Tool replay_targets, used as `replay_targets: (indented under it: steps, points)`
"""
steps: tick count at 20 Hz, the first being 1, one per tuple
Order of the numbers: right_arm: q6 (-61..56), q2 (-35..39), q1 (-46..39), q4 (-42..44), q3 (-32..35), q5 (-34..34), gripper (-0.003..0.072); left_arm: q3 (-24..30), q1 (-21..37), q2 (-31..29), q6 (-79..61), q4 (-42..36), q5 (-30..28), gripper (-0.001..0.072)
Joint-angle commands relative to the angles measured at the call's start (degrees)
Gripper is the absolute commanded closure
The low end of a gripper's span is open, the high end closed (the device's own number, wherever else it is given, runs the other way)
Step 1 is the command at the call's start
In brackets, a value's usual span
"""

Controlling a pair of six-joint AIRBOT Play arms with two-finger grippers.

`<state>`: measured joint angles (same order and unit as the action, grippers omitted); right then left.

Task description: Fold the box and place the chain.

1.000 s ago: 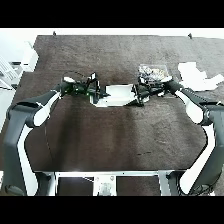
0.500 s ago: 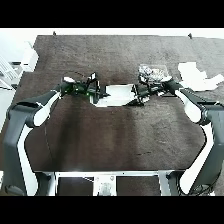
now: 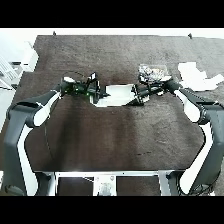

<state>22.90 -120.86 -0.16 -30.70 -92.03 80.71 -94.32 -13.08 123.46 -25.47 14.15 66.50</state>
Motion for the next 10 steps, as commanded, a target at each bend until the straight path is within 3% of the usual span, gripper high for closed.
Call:
replay_targets:
  steps: [1,10]
  points:
    - [0.70,-0.11,0.02,-0.42,-0.15,-0.20,0.0023,-0.02,0.04,-0.02,0.00,0.00,-0.02,0.0688]
    - [2.23,-0.33,0.76,-0.90,-0.15,-0.94,0.0046,-0.02,0.07,-0.02,0.00,0.00,0.00,0.0688]
